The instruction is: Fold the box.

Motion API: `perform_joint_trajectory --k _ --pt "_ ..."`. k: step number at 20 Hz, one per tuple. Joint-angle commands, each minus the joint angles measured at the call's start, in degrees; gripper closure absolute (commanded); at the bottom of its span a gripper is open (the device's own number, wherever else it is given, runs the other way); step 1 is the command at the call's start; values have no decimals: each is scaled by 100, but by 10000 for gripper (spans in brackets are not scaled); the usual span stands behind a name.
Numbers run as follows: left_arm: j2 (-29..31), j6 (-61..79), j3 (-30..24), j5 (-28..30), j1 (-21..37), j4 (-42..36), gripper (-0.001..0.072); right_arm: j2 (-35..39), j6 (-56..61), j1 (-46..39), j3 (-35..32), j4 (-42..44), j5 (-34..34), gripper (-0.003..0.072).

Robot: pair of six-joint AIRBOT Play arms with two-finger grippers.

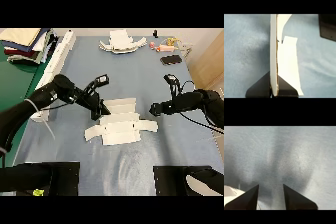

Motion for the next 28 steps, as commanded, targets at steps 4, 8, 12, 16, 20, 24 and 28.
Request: perform_joint_trajectory --k 4,8,12,16,20,24,28 --pt "887 1176 -1300 2118 -898 7 701 4 269 -4 31 -17 7 203" --pt "828 1283 -1552 2341 -1108 2 701 4 269 -2 31 140 7 202" --pt "828 1351 -1674 2605 -1178 0 701 2 269 -2 31 221 4 202" --pt "831 1318 -1683 2535 -1178 0 699 4 267 -2 31 295 0 202" --pt "1025 1318 -1637 2345 -1165 -83 699 4 267 -2 31 297 -7 202" --pt "979 1318 -1587 2000 -1165 -83 698 0 267 11 31 345 2 202" --pt "817 1322 -1587 2052 -1167 -190 698 0 267 11 31 400 7 203"
